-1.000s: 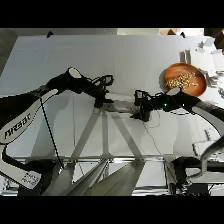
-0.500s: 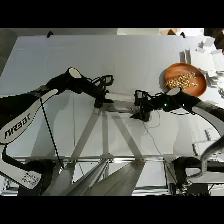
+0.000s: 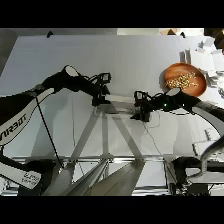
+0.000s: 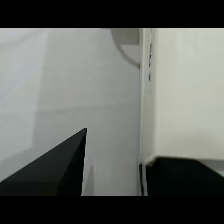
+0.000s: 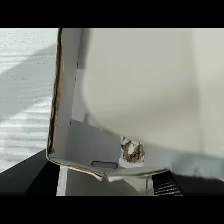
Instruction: Fold the box and place the chain.
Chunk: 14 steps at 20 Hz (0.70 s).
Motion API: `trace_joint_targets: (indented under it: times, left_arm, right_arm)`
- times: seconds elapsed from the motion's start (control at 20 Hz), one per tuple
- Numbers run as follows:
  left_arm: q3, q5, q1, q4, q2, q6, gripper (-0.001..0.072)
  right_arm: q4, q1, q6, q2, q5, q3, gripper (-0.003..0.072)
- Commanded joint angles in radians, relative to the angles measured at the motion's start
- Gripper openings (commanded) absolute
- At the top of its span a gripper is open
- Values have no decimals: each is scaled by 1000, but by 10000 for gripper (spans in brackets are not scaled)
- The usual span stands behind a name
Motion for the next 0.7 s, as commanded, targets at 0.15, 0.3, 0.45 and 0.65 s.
trace_joint_targets:
  times: [0.15, 0.3, 0.45, 0.65]
  left_arm:
    - [0, -47, 28, 208, 102, -148, 392]
    - [0, -90, 27, 343, 157, -229, 391]
    - [0, -140, 25, 381, 225, -290, 241]
    - [0, -264, -5, 367, 277, -291, 13]
  right_arm:
    - [2, 0, 0, 0, -2, 1, 519]
    - [2, 0, 0, 0, -1, 0, 519]
    - [2, 0, 0, 0, -1, 0, 519]
    - [2, 0, 0, 0, -1, 0, 519]
